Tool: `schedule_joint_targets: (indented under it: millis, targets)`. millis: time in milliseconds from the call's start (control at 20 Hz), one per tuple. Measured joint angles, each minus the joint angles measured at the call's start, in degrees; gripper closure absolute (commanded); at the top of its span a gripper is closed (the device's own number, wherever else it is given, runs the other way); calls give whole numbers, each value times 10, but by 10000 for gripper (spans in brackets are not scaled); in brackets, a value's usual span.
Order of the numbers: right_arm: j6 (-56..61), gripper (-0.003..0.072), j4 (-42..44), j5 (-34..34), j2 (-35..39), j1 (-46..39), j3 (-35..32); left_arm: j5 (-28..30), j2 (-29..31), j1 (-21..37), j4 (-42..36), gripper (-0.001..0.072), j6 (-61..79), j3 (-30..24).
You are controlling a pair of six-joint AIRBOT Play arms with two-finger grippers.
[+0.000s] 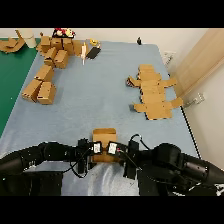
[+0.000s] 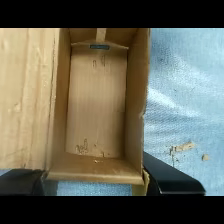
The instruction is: Fold the box.
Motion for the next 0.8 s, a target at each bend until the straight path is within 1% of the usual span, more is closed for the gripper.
schedule_joint_targets:
  millis: [200, 300, 450, 600, 700, 800]
  targets:
    - [212, 682, -90, -135, 46, 0, 38, 0, 0, 0, 0, 263, 0, 0]
    - [326, 682, -133, -200, 72, -5, 44, 0, 0, 0, 0, 264, 0, 0]
    - [473, 682, -177, -275, 104, -31, 39, 1, 0, 0, 0, 263, 1, 0]
    - [551, 682, -175, -289, 119, -68, 8, 2, 0, 0, 0, 263, 1, 0]
    - [578, 682, -150, -262, 123, -89, -24, 2, 0, 0, 0, 263, 1, 0]
    - [594, 682, -121, -215, 125, -101, -54, 2, 0, 0, 0, 263, 1, 0]
